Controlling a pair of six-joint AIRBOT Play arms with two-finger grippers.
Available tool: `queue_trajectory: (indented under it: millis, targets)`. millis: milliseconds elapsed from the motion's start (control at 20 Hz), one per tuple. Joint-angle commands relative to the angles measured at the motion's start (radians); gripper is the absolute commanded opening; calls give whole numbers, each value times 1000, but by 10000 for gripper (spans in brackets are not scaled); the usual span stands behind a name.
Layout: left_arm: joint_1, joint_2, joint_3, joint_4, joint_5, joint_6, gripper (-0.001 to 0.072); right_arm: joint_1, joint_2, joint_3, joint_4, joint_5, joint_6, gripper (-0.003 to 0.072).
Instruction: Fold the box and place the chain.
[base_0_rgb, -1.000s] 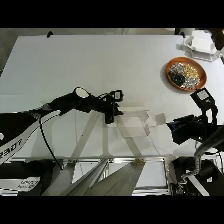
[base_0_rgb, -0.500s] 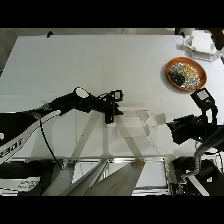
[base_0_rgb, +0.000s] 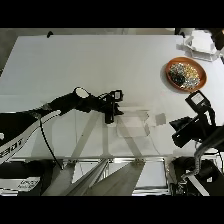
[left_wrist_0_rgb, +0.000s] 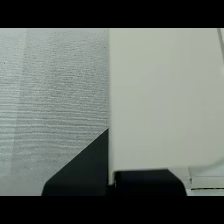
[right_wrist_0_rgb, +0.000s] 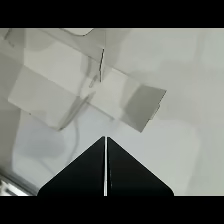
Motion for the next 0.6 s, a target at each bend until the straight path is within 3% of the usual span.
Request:
queue_trajectory:
  millis: [0,150,200,250,300,350,550]
  targets:
    - [0,-1,-1,0,0,0,12,0,-3,1,2,55,-296,13]
    - [0,-1,-1,0,0,0,12,0,-41,0,12,96,-350,13]
    - [0,-1,-1,0,0,0,12,3,-64,0,29,97,-389,52]
    - [0,-1,-1,0,0,0,12,13,-88,0,53,85,-423,342]
    - [0,-1,-1,0,0,0,12,27,-112,0,84,73,-459,558]
    - [0,-1,-1,0,0,0,12,43,-134,0,105,69,-499,595]
    - [0,-1,-1,0,0,-8,12,101,-185,-16,102,61,-668,596]
